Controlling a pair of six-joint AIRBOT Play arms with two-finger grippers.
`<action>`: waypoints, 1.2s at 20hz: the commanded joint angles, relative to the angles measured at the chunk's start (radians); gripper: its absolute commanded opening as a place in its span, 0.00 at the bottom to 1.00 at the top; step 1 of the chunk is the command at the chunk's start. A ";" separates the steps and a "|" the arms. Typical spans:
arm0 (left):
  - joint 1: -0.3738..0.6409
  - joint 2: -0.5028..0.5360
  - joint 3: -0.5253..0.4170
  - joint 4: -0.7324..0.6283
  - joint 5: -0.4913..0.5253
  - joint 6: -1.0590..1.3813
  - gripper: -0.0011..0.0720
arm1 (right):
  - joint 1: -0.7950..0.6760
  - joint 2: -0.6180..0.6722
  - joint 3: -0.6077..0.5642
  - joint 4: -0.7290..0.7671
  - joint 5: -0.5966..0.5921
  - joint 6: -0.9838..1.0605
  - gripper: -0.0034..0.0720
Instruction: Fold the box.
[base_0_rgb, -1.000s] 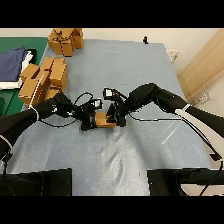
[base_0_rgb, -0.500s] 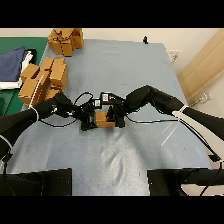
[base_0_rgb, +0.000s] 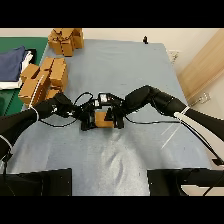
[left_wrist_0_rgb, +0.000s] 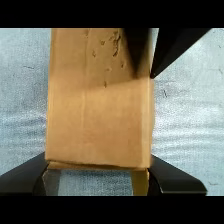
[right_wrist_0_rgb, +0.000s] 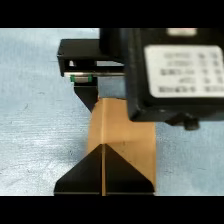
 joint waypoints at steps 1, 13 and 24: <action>0.000 0.000 -0.001 -0.001 0.000 -0.002 0.40 | -0.001 0.011 0.000 -0.004 -0.015 0.001 0.07; 0.000 0.000 0.000 -0.001 0.001 -0.002 0.40 | 0.007 0.012 0.000 -0.138 0.025 0.143 0.55; 0.000 0.000 -0.001 -0.001 0.002 -0.002 0.40 | 0.093 0.034 0.000 -0.329 0.093 0.352 0.34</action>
